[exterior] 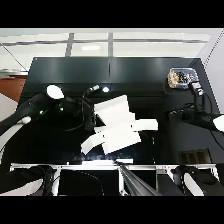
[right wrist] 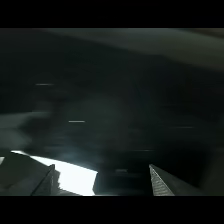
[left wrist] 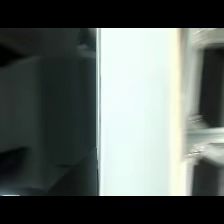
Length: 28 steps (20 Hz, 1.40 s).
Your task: Fold the box and place the chain.
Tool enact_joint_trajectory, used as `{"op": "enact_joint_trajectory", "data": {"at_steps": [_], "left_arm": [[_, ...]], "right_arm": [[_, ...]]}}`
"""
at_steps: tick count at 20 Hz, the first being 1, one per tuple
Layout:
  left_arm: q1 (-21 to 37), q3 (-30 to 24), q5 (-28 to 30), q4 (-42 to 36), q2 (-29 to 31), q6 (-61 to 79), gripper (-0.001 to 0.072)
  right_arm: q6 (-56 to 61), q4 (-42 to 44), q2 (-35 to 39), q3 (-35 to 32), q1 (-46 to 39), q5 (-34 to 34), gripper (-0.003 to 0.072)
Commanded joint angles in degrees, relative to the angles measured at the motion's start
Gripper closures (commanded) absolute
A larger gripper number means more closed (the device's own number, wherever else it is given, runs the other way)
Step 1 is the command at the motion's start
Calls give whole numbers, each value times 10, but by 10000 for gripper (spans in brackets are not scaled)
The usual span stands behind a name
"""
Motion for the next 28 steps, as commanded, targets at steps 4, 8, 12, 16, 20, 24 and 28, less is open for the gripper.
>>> {"op": "enact_joint_trajectory", "data": {"at_steps": [4, 8, 12, 16, 20, 24, 28], "left_arm": [[-50, -62, 152, 96, 25, 205, 679], [-50, -52, 188, 36, -20, 295, 678], [-50, -40, 179, 32, -56, 298, 679], [-50, -40, 154, 31, -62, 315, 679], [-50, -37, 146, 31, -62, 309, 679], [-50, -37, 136, 31, -62, 309, 679], [-50, -37, 139, 32, -62, 297, 679]], "right_arm": [[-38, -4, -1, 10, -21, -123, -14], [-266, 47, -17, 3, -21, -10, -14], [-424, 132, -37, -15, 24, 44, -15], [-462, 136, -48, -26, 114, 53, -15], [-478, 116, -52, -34, 174, 51, -15], [-497, 136, -89, -34, 216, 69, -14], [-526, 142, -119, -34, 288, 60, -14]]}}
